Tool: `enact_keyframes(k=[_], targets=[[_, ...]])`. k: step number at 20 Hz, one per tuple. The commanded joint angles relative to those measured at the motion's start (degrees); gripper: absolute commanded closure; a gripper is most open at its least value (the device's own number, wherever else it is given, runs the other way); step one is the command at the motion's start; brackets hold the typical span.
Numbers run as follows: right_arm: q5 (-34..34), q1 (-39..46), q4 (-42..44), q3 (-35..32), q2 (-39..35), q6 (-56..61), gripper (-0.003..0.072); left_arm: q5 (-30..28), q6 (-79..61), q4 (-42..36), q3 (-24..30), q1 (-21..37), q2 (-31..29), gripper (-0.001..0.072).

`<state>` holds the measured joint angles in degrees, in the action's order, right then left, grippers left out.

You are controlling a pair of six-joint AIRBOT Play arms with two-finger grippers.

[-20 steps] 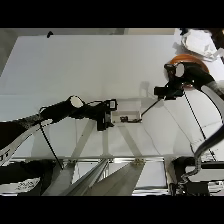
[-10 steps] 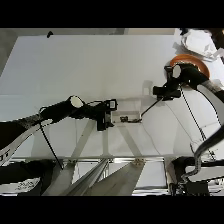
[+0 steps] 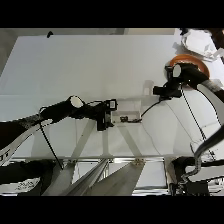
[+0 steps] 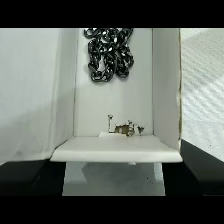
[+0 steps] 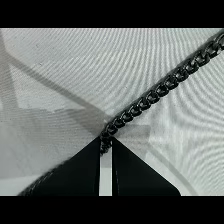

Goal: Fold the box and place the chain.

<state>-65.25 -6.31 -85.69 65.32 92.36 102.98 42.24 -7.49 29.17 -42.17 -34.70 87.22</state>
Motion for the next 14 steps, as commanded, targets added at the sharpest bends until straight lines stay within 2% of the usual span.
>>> enact_keyframes(k=[1,6,10,14], targets=[[-0.96,-0.07,0.79,0.02,-2.82,-3.1,0.0668,0.0,0.0,0.0,0.02,-0.02,-0.04,0.0377],[-1.99,-0.07,1.03,0.02,-16.02,-10.4,0.0668,0.0,0.0,0.0,0.02,-0.02,-0.04,0.0377],[-2.29,-0.61,7.21,0.02,-31.34,-16.94,0.0668,-0.02,0.0,0.0,0.02,-0.02,-0.04,0.0377],[-0.68,-6.03,11.91,0.02,-45.33,-23.23,0.0668,0.0,0.0,0.0,0.02,-0.02,-0.04,0.0377]])
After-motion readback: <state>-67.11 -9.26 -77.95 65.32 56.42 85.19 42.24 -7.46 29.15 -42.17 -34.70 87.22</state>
